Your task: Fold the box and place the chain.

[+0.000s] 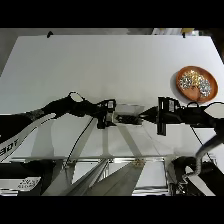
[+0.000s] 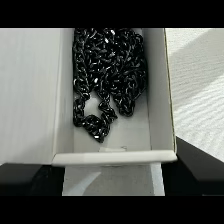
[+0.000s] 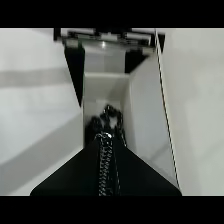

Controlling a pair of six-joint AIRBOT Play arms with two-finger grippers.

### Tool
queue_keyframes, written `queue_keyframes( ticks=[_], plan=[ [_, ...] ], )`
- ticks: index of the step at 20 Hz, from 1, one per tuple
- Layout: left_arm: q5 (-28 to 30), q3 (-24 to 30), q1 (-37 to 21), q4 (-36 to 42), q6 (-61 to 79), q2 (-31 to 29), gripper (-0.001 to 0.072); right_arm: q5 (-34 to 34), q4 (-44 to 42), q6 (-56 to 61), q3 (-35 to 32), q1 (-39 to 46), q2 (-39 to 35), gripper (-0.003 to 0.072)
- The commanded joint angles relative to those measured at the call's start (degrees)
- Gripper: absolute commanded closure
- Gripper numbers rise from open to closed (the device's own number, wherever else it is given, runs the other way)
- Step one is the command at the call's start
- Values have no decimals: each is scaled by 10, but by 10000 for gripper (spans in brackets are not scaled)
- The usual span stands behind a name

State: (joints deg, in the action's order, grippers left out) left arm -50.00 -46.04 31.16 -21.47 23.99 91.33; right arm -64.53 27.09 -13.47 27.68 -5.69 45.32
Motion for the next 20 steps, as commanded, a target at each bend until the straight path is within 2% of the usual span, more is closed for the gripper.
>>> queue_keyframes(
  ticks=[1,5,9,10,11,13,15,17,19,20],
  plan=[
    [0,0,0,0,0,0,380,43,-81,-4,0,-29,-2,670],
    [0,0,0,0,0,0,380,113,-100,-5,0,-70,20,670],
    [0,0,0,0,0,0,380,132,-88,-6,0,-109,70,666],
    [0,0,0,0,0,0,380,133,-75,-10,0,-115,78,636],
    [0,0,0,0,0,0,380,132,-68,-21,0,-116,82,575],
    [0,0,0,0,0,0,380,135,-65,-22,6,-112,82,554],
    [0,0,0,0,0,0,380,106,-65,-15,33,-100,82,555],
    [0,0,0,0,0,0,380,49,-64,-13,80,-77,83,565],
    [0,0,0,0,0,0,380,9,-60,-13,129,-51,83,668],
    [0,0,0,0,0,0,380,6,-59,-6,148,-37,84,669]
  ],
)
